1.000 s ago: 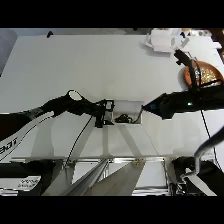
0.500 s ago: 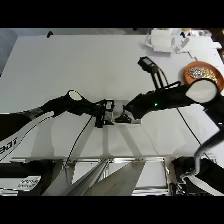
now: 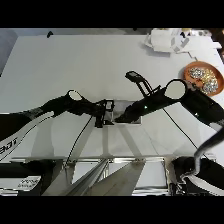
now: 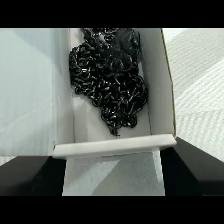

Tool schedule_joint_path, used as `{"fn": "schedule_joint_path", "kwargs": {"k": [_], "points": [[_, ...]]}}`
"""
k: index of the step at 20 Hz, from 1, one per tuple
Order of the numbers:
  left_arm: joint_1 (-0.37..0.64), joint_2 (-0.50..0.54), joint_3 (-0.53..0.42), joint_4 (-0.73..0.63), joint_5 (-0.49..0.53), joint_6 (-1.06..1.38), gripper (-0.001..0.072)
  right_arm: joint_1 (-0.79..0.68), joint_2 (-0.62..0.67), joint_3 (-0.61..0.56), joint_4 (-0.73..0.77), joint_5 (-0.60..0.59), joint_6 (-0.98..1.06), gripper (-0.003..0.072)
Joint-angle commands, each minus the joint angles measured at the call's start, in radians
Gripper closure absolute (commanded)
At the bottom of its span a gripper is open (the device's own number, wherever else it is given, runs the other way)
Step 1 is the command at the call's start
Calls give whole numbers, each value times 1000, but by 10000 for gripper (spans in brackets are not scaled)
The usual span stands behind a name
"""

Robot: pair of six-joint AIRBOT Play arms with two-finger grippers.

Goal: Fold the box and place the chain.

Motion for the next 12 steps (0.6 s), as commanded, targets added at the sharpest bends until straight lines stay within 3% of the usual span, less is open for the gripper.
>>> {"fn": "schedule_joint_path", "kwargs": {"k": [1,2,7,12], "points": [[0,0,0,0,0,0,503,-14,41,4,-8,44,26,436],[0,0,0,0,0,0,503,-35,64,8,3,53,26,409],[0,0,0,0,0,0,503,-248,166,61,-65,79,27,417],[0,0,0,0,0,0,503,-441,71,40,-426,62,221,451]]}}
